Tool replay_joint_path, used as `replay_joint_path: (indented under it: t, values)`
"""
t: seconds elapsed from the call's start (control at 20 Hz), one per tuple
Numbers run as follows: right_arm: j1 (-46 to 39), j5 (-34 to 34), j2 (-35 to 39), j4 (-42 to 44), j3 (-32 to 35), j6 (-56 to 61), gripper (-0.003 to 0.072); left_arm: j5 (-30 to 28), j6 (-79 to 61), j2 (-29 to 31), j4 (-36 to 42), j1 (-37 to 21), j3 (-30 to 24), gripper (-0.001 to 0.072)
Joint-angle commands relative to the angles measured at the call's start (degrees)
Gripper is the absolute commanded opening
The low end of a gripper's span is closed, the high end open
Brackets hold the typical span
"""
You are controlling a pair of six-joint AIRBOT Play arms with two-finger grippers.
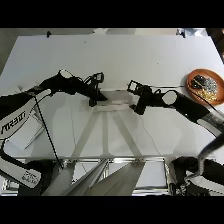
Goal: Fold the box and place the chain.
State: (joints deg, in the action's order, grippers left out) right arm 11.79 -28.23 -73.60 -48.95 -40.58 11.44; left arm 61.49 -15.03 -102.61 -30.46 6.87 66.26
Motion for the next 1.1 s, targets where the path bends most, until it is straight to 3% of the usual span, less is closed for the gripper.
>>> replay_joint_path:
  t: [0.0,0.3,0.6,0.8,1.05]
  values:
    - [-1.1,-2.6,-1.4,0.3,-2.4,-3.3,0.0692,0.0,0.0,0.0,0.0,0.0,0.0,0.0009]
    - [-3.7,-14.4,-7.1,4.1,-8.5,-10.5,0.0692,0.0,0.0,0.0,0.0,0.0,0.0,0.0009]
    - [-3.7,-17.4,-9.8,7.2,-10.8,-13.5,0.0692,0.0,0.0,0.0,0.0,0.0,0.0,0.0009]
    - [-3.7,-23.6,-12.5,7.6,-12.0,-13.5,0.0692,0.0,0.0,0.0,0.0,0.0,0.0,0.0009]
    - [-4.5,-22.0,-16.2,18.8,-11.8,-16.5,0.0692,0.0,0.0,0.0,0.0,0.0,0.0,0.0009]
